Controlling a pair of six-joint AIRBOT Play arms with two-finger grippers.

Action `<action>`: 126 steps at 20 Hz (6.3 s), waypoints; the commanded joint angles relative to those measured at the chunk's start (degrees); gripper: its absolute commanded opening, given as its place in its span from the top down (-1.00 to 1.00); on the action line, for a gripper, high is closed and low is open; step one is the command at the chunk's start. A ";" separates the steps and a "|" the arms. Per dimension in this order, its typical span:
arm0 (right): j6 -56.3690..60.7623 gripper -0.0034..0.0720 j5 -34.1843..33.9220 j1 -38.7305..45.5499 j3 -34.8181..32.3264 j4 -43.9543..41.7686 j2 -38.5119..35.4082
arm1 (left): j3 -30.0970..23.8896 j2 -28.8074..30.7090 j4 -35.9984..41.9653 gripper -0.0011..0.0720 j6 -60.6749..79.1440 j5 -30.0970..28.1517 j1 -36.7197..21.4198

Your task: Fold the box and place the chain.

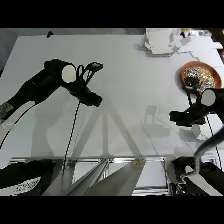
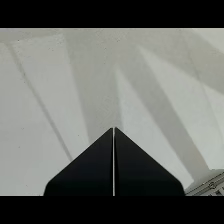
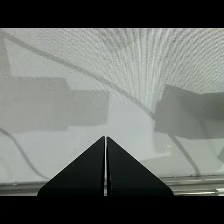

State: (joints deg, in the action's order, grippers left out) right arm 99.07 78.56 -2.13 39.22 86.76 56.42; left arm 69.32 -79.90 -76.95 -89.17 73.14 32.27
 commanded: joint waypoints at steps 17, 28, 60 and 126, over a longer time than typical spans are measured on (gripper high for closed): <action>-2.38 0.86 -3.02 0.44 0.09 0.20 -0.02 | -0.02 0.04 0.00 0.95 0.02 -0.02 -0.04; -21.77 -0.22 8.07 53.53 28.59 -1.09 16.94 | -0.02 0.04 0.17 0.95 0.02 -0.02 -0.04; -46.69 0.86 13.68 63.39 49.42 -1.05 45.57 | -0.02 0.04 0.17 0.95 0.02 -0.02 -0.04; -40.63 0.87 -34.67 2.08 -20.31 -34.03 -26.75 | -21.31 -12.96 73.88 -0.61 75.03 -16.35 -8.35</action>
State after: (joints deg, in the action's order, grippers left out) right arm 58.46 43.24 0.01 18.94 52.75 29.71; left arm 47.55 -90.11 -8.62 -19.73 54.65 24.12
